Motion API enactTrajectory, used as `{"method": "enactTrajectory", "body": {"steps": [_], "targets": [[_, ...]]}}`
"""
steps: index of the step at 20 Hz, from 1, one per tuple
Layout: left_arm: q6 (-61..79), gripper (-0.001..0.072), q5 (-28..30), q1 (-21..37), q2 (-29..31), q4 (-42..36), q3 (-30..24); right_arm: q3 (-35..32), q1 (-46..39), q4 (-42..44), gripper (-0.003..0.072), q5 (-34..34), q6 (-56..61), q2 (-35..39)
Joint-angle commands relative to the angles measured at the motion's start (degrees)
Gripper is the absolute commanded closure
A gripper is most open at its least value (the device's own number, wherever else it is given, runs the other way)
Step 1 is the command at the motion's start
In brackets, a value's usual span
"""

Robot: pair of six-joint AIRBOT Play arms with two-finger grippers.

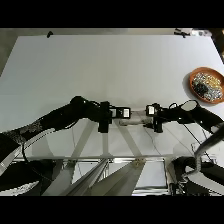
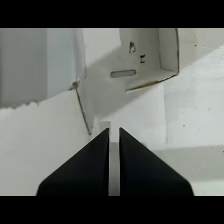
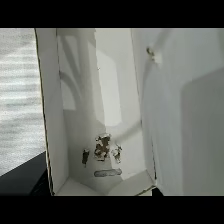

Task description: Fold the box and place the chain.

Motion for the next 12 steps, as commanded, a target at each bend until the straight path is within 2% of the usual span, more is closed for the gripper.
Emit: {"method": "enactTrajectory", "body": {"steps": [1,3,12], "targets": [[3.1,0.0652,-0.1,0.0,-0.4,-2.8,0.0,0.0,0.0,0.0,0.025,0.0,0.0,0.0],[3.1,0.0682,-0.1,0.0,-0.4,-3.4,0.0,0.0,0.0,0.0,0.025,0.0,0.0,0.0],[3.1,0.0683,0.3,0.0,-0.4,-5.2,0.0,0.0,0.0,0.0,0.025,0.0,0.0,0.0]]}}
